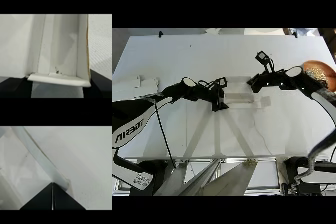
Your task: Fold the box and place the chain.
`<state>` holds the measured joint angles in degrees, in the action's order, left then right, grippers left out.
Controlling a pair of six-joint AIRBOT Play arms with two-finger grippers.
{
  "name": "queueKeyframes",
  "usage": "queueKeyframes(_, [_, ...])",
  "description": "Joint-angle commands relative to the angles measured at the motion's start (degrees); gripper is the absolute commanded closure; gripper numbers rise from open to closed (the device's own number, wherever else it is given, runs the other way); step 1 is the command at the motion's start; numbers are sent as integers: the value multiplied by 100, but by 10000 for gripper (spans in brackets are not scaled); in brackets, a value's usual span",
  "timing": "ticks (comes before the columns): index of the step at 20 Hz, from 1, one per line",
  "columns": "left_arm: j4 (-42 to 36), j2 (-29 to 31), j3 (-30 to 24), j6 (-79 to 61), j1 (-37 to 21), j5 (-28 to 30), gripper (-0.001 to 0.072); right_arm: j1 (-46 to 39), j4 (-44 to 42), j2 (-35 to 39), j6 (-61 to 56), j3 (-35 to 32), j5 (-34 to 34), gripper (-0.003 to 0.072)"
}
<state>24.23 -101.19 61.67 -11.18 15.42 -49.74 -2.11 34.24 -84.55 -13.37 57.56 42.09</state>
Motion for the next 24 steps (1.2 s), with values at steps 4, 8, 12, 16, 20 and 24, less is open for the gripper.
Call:
queueKeyframes(4, [4,0,0,-11,2,2,690,-466,848,1274,-9,4,658,678])
queueKeyframes(8, [4,0,0,-11,2,0,690,-872,1690,1305,57,-15,1786,488])
queueKeyframes(12, [4,0,0,-11,2,2,690,-713,1965,990,1141,-127,1797,309])
queueKeyframes(16, [4,0,0,-11,2,2,691,-306,2002,535,2590,-127,1869,283])
queueKeyframes(20, [4,0,0,-11,2,2,690,-42,2277,103,2590,-127,1880,283])
queueKeyframes(24, [4,0,0,-11,2,2,691,2,2225,-144,2590,-125,1851,295])
